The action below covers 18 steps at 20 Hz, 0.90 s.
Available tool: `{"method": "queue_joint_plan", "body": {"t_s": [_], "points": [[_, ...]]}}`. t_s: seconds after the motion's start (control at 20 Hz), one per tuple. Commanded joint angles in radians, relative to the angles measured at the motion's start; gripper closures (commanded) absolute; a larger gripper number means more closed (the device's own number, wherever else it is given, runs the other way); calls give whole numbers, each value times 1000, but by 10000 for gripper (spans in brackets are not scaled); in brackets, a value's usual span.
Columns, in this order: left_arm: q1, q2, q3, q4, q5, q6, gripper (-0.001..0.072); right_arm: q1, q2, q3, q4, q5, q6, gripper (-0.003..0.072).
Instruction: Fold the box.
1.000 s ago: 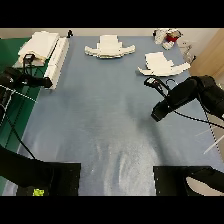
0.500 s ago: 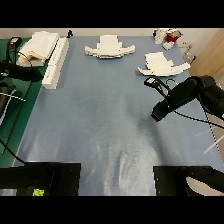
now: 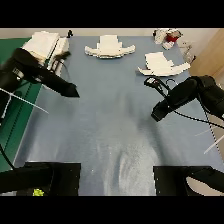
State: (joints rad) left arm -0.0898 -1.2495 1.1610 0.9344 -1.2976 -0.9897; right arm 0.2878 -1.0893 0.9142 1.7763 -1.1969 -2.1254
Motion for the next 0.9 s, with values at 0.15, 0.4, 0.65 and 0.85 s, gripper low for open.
{"method": "queue_joint_plan", "body": {"t_s": [0.15, 0.4, 0.65, 0.85], "points": [[-300, 2, -181, 92, 150, -171, 698, 0, 0, 1, 0, 0, 0, 684], [-322, 2, -189, 85, 133, -202, 697, 0, 0, 1, 0, 0, 0, 684], [-322, 2, -189, 84, 136, -203, 697, 0, 0, 1, 0, 0, 0, 684], [-322, 2, -189, 84, 136, -202, 697, 0, 0, 1, 0, 0, 0, 684]]}}
